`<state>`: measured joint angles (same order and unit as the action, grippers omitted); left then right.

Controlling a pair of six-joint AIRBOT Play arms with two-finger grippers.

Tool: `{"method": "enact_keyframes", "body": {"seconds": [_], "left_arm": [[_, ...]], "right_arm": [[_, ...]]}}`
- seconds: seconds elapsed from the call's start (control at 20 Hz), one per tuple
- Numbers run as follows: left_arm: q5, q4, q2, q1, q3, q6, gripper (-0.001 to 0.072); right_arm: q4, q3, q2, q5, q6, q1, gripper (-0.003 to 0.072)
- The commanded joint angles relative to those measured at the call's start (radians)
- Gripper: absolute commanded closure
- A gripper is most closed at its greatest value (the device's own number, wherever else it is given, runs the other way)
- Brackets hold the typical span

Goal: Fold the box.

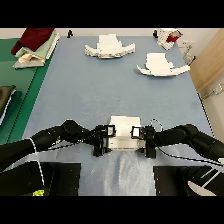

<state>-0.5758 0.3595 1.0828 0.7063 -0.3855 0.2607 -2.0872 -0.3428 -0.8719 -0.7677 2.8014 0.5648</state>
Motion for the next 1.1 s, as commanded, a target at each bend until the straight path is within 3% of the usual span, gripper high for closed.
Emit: {"method": "enact_keyframes", "body": {"seconds": [0.0,0.35,0.4,0.5,0.7,0.85,1.05], "left_arm": [[0.000,0.000,0.000,0.000,-0.001,0.000,0.0190],[0.000,0.000,0.000,0.001,-0.001,0.000,0.0190],[0.000,0.000,0.000,0.000,-0.001,0.000,0.0190],[0.000,0.000,0.000,0.000,-0.001,0.000,0.0190],[0.000,0.000,0.000,0.000,-0.001,0.000,0.0190],[0.000,0.000,0.000,0.001,-0.001,0.000,0.0190],[0.000,0.000,0.000,0.001,-0.001,0.000,0.0190]], "right_arm": [[0.000,-0.001,0.000,0.001,0.000,0.000,0.0179],[0.000,-0.001,0.000,-0.005,-0.002,0.000,0.0179],[0.000,-0.001,0.000,-0.008,-0.003,0.000,0.0150],[0.010,-0.001,0.002,-0.009,-0.037,0.000,-0.0030],[0.115,-0.002,0.053,-0.016,-0.138,0.000,-0.0031],[0.272,-0.013,0.124,-0.097,-0.333,0.000,-0.0031],[0.414,-0.083,0.235,-0.362,-0.705,0.000,-0.0021]]}}
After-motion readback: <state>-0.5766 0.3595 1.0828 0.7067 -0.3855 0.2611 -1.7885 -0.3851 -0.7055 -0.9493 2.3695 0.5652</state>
